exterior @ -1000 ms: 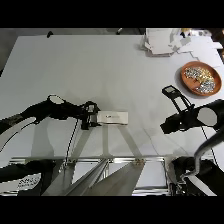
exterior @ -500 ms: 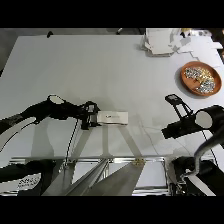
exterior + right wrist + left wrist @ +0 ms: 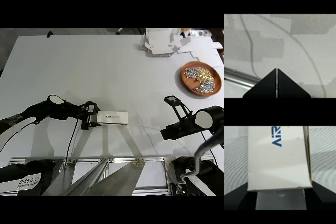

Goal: Fold the box and place the chain.

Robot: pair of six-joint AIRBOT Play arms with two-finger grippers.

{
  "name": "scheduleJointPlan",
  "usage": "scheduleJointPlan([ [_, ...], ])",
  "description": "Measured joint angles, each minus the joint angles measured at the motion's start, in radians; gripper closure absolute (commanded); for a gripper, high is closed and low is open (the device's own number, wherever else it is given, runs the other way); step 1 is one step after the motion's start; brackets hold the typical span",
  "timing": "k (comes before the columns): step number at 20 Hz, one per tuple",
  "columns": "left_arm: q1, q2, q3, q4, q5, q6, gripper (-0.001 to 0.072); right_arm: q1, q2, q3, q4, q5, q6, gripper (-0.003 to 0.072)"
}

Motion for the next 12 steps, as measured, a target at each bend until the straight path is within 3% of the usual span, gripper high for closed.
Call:
scheduleJointPlan([
  [12,0.002,0.005,0.0,-0.006,-0.012,0.001,0.0707,0.0,0.0,0.0,0.003,0.001,0.0,0.0669],
])
